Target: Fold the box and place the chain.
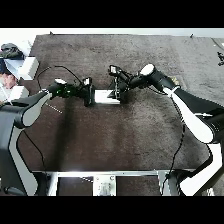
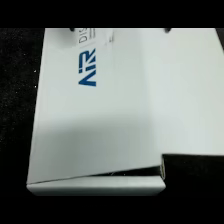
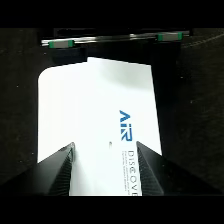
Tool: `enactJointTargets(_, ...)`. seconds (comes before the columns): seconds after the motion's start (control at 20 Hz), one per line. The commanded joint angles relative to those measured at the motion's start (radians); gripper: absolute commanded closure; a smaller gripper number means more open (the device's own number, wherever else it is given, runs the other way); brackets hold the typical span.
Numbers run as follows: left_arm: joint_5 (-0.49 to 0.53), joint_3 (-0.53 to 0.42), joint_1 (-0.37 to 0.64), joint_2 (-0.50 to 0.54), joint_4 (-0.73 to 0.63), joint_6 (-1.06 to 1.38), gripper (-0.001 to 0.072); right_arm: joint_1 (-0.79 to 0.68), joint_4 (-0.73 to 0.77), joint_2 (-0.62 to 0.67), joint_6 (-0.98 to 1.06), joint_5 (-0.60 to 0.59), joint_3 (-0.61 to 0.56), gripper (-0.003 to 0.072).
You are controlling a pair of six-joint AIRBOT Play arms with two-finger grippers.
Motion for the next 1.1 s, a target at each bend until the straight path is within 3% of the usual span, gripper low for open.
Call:
enactJointTargets(0.0,0.000,0.000,0.000,0.000,0.000,0.000,0.0536,0.006,-0.006,0.000,-0.013,-0.033,0.000,0.0251)
enactJointTargets(0.2,0.000,0.000,0.000,0.000,0.000,0.000,0.0536,0.005,-0.006,0.013,0.023,0.026,-0.001,0.0252)
enactJointTargets(0.25,0.000,0.000,0.000,0.000,0.000,0.000,0.0536,0.000,-0.009,0.020,0.045,0.049,-0.001,0.0308)
enactJointTargets(0.35,0.000,0.000,0.000,0.000,0.000,0.001,0.0536,-0.018,-0.008,0.050,0.068,0.061,-0.029,0.0307)
enactJointTargets(0.55,0.000,0.000,0.000,0.000,0.000,0.000,0.0536,-0.047,0.049,0.127,-0.035,-0.064,-0.189,0.0305)
enactJointTargets(0.85,0.000,0.000,0.000,0.000,0.000,0.001,0.0536,-0.017,0.141,0.104,-0.148,-0.106,-0.211,0.0302)
enactJointTargets(0.9,0.000,0.000,0.000,0.000,0.000,0.001,0.0536,-0.010,0.142,0.101,-0.163,-0.105,-0.211,0.0191)
enactJointTargets(0.95,0.000,0.000,0.000,0.000,0.000,0.001,0.0536,-0.002,0.145,0.097,-0.200,-0.104,-0.211,0.0170)
enactJointTargets(1.05,0.000,0.000,0.000,0.000,0.000,0.001,0.0536,0.009,0.144,0.089,-0.216,-0.134,-0.212,0.0206)
